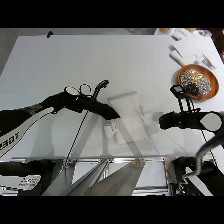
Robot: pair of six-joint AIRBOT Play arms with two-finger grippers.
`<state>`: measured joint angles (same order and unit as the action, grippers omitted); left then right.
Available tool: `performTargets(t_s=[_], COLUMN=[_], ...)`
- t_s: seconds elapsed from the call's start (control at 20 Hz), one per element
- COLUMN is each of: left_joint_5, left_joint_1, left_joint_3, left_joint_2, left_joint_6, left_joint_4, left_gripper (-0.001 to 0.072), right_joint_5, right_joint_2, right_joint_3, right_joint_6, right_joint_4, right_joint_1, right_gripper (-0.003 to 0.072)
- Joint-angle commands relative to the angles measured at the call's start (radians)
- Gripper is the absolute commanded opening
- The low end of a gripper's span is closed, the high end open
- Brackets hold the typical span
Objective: Fold the box and place the chain.
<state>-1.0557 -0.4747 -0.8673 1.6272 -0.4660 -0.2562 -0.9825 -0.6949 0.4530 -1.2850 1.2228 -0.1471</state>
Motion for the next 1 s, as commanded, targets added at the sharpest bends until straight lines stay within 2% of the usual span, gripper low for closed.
performTargets(t_s=[0.0,0.05,0.1,0.15,0.2,0.3,0.4,0.5,0.55,0.65,0.75,0.95], left_joint_5=[-0.007,-0.007,-0.008,-0.011,-0.012,-0.019,-0.019,-0.021,-0.017,-0.002,0.023,0.056], left_joint_1=[-0.005,-0.005,-0.005,-0.005,-0.005,-0.005,-0.005,-0.01,-0.014,-0.027,-0.046,-0.112], left_joint_3=[-0.01,-0.018,-0.028,-0.04,-0.049,-0.065,-0.075,-0.078,-0.079,-0.08,-0.105,-0.208], left_joint_2=[0.007,0.007,0.007,0.007,0.007,0.006,0.006,0.006,0.005,-0.005,-0.018,-0.03], left_joint_6=[0.022,0.022,0.022,0.022,0.022,0.053,0.101,0.22,0.282,0.337,0.338,0.381], left_joint_4=[-0.01,-0.023,-0.048,-0.086,-0.117,-0.179,-0.19,-0.187,-0.188,-0.192,-0.258,-0.47], left_gripper=[0.0255,0.0229,0.0164,0.0129,0.0123,0.0031,0.0003,0.0005,0.0005,0.0005,0.0004,0.0003], right_joint_5=[0.0,0.0,-0.001,0.0,-0.001,-0.002,-0.001,0.0,0.003,0.005,0.005,0.01], right_joint_2=[0.001,0.001,0.001,0.001,0.001,0.001,0.001,0.001,0.001,0.001,0.001,0.001], right_joint_3=[0.0,0.0,0.0,0.0,0.0,0.0,0.0,0.0,0.003,0.035,0.089,0.18], right_joint_6=[-0.001,-0.001,0.0,-0.001,-0.001,-0.001,-0.001,0.0,0.0,0.001,0.013,0.037], right_joint_4=[0.0,0.0,-0.001,-0.001,-0.001,-0.001,-0.001,-0.005,-0.005,-0.004,-0.004,0.0], right_joint_1=[-0.001,-0.001,-0.001,-0.001,-0.001,-0.001,-0.001,-0.001,-0.001,-0.001,-0.001,-0.001], right_gripper=[0.0019,0.0019,0.0019,0.0019,0.0019,0.0019,0.002,0.0021,0.0071,0.0339,0.0401,0.0404])
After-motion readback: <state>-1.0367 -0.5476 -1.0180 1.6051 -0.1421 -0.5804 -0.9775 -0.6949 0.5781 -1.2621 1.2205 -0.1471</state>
